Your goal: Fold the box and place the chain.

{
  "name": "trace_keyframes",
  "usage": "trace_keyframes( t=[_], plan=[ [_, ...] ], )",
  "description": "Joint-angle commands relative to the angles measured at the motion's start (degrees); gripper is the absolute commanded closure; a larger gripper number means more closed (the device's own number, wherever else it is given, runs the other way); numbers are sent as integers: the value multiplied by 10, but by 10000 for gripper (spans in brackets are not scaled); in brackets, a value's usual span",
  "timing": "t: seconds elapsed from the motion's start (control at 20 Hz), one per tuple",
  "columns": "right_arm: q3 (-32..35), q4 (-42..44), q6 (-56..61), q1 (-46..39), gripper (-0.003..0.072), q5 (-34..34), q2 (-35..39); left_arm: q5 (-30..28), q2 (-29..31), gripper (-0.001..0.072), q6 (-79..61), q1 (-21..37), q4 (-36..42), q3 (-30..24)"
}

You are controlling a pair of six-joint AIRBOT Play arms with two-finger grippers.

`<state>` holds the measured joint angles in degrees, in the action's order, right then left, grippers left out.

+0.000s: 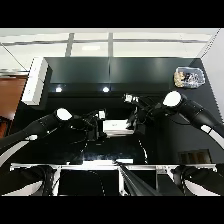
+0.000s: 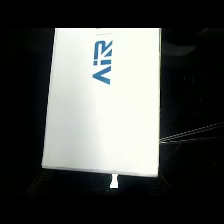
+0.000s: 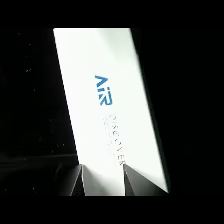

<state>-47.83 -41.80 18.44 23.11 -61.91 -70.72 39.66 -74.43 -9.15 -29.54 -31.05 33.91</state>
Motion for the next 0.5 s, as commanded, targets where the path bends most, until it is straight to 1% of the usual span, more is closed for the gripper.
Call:
trace_keyframes(
  t=[0.0, 0.05, 0.15, 0.2, 0.25, 0.3, 0.35, 0.45],
  plan=[
    [-27, 15, 64, -11, 364, -41, 17, 0, 0, 362, 0, 0, 0, 0],
    [-35, 15, 104, -24, 383, -56, 26, 0, 0, 362, 0, 0, 0, 0],
    [-35, 12, 226, -66, 394, -85, 40, 0, 0, 362, 0, 0, 0, 0],
    [-30, 14, 270, -87, 665, -109, 40, 0, 0, 362, 0, 0, 0, 0],
    [-16, 22, 288, -105, 667, -126, 40, 0, 0, 362, 0, 0, 0, 0],
    [3, 52, 290, -117, 667, -126, 40, 0, 0, 362, 0, 0, 0, 0],
    [27, 101, 289, -124, 668, -113, 40, 0, 0, 362, 0, 0, 0, 0],
    [70, 212, 290, -118, 667, -57, 32, 0, 0, 362, 0, 0, 0, 0]
  ],
)
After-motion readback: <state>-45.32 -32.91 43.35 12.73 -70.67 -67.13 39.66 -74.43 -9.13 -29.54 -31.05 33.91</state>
